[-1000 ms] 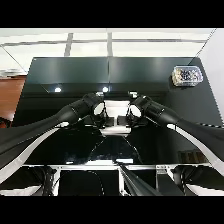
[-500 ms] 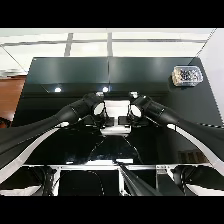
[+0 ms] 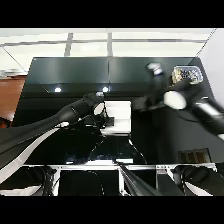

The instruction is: Fold the box and place the chain.

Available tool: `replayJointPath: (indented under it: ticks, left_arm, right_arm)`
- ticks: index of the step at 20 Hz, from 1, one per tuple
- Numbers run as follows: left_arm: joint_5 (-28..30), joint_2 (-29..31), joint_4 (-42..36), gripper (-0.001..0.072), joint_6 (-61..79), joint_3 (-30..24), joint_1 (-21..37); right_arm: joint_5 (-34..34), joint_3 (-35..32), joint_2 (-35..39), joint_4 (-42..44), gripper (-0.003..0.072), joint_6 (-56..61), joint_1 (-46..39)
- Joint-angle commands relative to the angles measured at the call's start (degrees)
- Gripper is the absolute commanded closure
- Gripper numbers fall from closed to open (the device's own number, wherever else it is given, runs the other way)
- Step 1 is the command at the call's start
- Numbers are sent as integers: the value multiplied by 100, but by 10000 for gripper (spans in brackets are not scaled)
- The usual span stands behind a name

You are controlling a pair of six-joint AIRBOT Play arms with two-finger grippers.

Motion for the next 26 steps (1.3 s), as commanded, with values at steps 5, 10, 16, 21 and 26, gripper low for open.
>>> replayJointPath:
  ticks: [5, 10, 16, 21, 26]
  left_arm:
    - [-2, -2, 0, 681, -4, 2, 4]
    - [20, -2, 2, 682, -4, 2, 4]
    - [2, -2, 0, 681, -4, 2, 4]
    - [2, -2, 0, 682, -4, 2, 4]
    - [0, -2, 0, 681, -4, 2, 4]
  right_arm:
    - [-1541, 20, -623, -752, 1, -153, -3180]
    - [-1342, 2168, -3016, 1987, 3, -168, -4548]
    - [-343, 4450, -4959, 2734, 10, 870, -4721]
    - [-382, 4498, -5235, 2752, 10, 984, -4732]
    - [-378, 4498, -5292, 2769, 136, 1036, -4730]
